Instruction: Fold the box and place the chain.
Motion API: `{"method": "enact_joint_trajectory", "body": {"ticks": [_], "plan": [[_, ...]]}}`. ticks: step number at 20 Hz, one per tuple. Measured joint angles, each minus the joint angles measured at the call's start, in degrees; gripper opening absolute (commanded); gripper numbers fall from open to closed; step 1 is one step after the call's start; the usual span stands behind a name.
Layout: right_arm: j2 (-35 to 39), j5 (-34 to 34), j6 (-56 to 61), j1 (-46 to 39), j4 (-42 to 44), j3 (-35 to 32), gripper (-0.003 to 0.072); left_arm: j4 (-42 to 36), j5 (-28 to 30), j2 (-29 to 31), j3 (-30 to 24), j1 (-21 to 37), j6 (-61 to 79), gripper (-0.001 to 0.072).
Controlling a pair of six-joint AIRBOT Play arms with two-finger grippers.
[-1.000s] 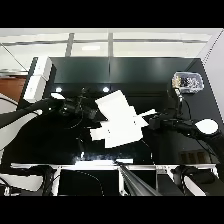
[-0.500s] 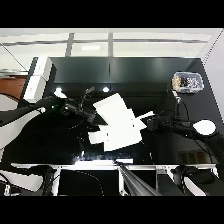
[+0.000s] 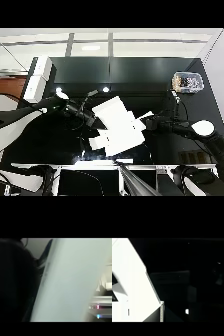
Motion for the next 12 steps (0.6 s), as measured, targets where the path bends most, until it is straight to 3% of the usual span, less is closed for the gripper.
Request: {"method": "enact_joint_trajectory", "body": {"ticks": [2,4,5,6,8,12], "plan": [[0.0,0.0,0.1,0.0,0.0,0.0,0.004,0.0,0.4,0.0,0.0,-1.0,-0.1,0.0184],[0.0,0.0,0.1,0.0,0.0,0.0,0.004,0.1,1.3,0.0,0.0,-1.7,-0.1,0.0128],[0.0,0.0,0.1,0.0,-0.1,0.0,0.004,0.3,1.5,0.0,0.0,-1.8,-0.2,0.0028],[0.0,0.0,0.2,0.0,0.0,0.0,0.0102,0.4,1.6,0.0,0.0,-1.9,-0.1,0.003],[0.0,0.1,0.2,0.0,0.0,0.0,0.0716,1.3,1.6,0.0,0.1,-1.8,-0.1,0.003],[0.0,3.3,0.2,-2.8,-3.4,1.9,0.0706,2.9,1.1,0.6,0.2,-0.4,0.2,0.0026]]}}
